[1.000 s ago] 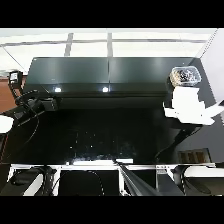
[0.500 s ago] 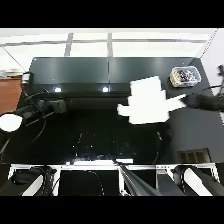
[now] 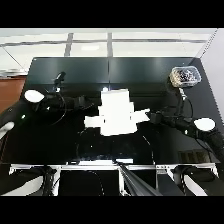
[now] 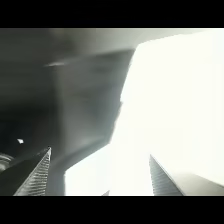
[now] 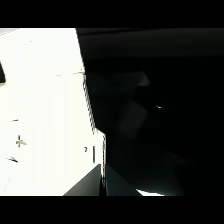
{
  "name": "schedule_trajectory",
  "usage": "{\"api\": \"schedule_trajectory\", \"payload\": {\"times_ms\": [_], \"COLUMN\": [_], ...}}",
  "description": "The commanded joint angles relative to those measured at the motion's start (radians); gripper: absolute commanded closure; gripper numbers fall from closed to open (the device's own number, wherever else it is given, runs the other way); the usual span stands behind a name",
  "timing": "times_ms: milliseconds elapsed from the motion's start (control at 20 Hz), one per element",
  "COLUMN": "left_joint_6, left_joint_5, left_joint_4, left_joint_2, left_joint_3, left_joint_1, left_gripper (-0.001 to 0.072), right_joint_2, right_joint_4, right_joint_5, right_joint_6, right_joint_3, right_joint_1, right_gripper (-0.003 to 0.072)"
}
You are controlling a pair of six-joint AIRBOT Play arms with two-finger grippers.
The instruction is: Fold the box and place the chain.
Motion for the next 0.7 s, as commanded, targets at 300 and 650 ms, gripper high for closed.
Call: {"api": "schedule_trajectory", "payload": {"times_ms": [300, 650], "left_joint_6": [0.220, 0.339], "left_joint_5": [-0.359, -0.636], "left_joint_4": [-0.070, 0.119], "left_joint_2": [-0.418, -0.533], "left_joint_3": [0.325, 0.467], "left_joint_1": [-0.097, -0.112], "left_gripper": [0.0003, 0.0431], "right_joint_2": [0.004, 0.004], "right_joint_4": [0.021, 0.019], "right_joint_5": [-0.007, -0.003], "right_joint_6": [0.000, 0.000], "right_joint_3": [-0.021, -0.021], "right_joint_1": [0.064, 0.064], "right_gripper": [0.0670, 0.0670]}}
